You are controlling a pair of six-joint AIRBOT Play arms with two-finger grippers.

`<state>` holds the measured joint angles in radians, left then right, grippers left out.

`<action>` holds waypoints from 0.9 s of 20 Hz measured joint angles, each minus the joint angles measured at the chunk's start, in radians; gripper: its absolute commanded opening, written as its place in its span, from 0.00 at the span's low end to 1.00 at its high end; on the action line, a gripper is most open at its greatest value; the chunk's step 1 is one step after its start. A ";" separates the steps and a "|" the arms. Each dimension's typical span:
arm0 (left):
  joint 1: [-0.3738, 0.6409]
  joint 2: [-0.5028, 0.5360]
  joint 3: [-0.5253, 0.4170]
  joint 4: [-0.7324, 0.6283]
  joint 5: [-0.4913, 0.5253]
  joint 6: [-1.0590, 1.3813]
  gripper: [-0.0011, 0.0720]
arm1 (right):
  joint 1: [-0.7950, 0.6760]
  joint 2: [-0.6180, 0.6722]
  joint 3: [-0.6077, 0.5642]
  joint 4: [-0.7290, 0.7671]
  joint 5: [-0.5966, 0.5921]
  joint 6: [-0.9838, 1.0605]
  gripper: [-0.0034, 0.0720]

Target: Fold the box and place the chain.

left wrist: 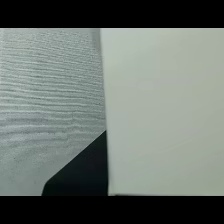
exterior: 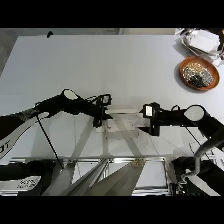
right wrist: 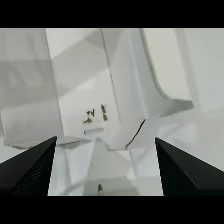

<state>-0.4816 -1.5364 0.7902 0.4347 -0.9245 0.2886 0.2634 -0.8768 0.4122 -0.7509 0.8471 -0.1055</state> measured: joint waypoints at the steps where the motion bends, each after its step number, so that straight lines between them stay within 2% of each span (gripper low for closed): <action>1: 0.000 0.000 0.000 0.000 0.000 0.000 0.03 | 0.008 0.039 -0.030 -0.010 -0.014 0.000 0.97; 6: 0.000 0.000 0.000 0.000 0.000 0.000 0.03 | 0.113 0.156 -0.143 -0.033 -0.101 0.050 1.00; 11: 0.000 0.000 0.000 0.000 0.000 0.000 0.03 | 0.218 0.161 -0.170 -0.057 -0.229 0.156 1.00; 18: 0.000 0.000 0.000 0.000 0.000 0.000 0.03 | 0.303 0.172 -0.192 -0.097 -0.262 0.207 0.99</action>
<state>-0.4816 -1.5364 0.7902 0.4343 -0.9245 0.2886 0.5659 -0.7048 0.2199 -0.8474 0.5850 0.1013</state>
